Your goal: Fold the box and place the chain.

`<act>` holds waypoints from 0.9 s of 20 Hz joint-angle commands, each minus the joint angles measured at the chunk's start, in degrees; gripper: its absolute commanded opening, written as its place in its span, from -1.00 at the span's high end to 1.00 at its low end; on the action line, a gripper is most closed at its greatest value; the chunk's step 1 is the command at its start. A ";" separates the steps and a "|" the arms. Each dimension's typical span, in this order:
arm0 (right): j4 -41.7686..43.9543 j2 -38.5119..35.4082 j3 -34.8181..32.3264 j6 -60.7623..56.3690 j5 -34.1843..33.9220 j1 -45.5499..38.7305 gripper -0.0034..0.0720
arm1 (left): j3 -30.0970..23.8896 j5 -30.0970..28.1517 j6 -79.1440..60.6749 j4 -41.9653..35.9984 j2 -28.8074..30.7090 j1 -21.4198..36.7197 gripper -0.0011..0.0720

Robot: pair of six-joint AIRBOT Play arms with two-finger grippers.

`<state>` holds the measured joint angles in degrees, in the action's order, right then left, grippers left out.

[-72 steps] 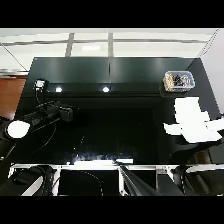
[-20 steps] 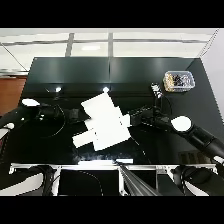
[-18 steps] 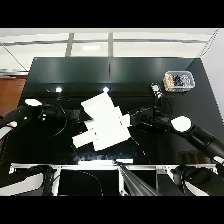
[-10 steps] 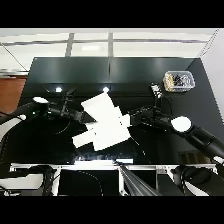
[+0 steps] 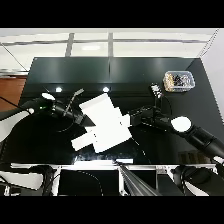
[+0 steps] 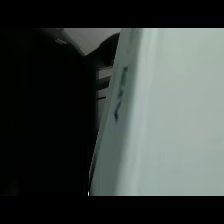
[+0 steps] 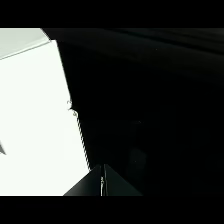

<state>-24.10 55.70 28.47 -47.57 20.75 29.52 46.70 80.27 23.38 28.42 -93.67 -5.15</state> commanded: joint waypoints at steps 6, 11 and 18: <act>-5.86 -3.61 2.43 -0.61 13.03 -8.59 -0.69 | 4.85 2.97 -3.08 3.76 -0.92 -0.72 0.90; -29.46 -9.18 12.28 0.57 40.85 -25.79 -0.69 | 6.49 -2.40 -10.51 5.31 5.84 -3.74 0.91; -41.57 -9.01 6.27 10.01 37.11 -19.85 -0.69 | 4.17 -23.85 -34.12 10.01 12.31 -16.74 0.90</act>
<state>-61.23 46.92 36.75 -43.07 59.22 7.38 51.44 63.72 -1.50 35.70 -82.65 -17.30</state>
